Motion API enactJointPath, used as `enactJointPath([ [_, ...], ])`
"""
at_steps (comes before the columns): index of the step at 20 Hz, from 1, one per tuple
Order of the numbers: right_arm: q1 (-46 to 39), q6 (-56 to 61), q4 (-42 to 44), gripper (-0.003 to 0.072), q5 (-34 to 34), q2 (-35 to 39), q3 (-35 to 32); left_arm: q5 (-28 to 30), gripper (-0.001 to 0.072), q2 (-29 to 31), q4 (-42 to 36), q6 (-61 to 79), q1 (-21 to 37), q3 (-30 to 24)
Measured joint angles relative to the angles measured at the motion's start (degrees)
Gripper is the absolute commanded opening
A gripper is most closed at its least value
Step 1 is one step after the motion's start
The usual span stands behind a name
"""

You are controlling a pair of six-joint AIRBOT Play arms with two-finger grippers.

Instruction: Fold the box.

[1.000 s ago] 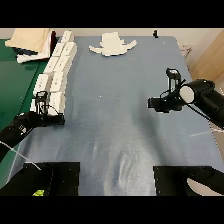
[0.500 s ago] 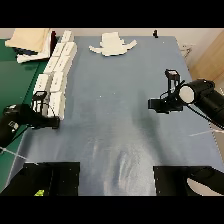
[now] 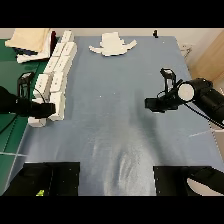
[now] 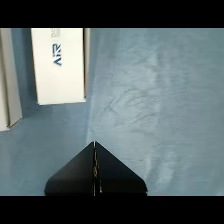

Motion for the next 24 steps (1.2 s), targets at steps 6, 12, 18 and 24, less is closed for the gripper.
enactJointPath([
  [6, 0.13, -3.87, 8.48, 0.0028, -1.05, -8.0, 6.88, 2.01, 0.0014, -11.98, -3.96, 0.0, -11.93, 10.1],
  [12, 2.86, -6.38, 11.91, 0.0028, -1.92, -14.67, 12.79, 10.1, 0.0015, -24.79, -5.33, -0.26, -24.13, 14.36],
  [18, 3.76, -7.17, 13.94, 0.0028, -2.64, -16.09, 14.05, 13.27, 0.0015, -29.42, -6.64, -0.42, -26.82, 16.06],
  [24, 3.85, -7.32, 14.47, 0.0029, -2.75, -16.28, 14.25, 14.01, 0.0015, -30.08, -6.88, -0.44, -27.23, 16.31],
])
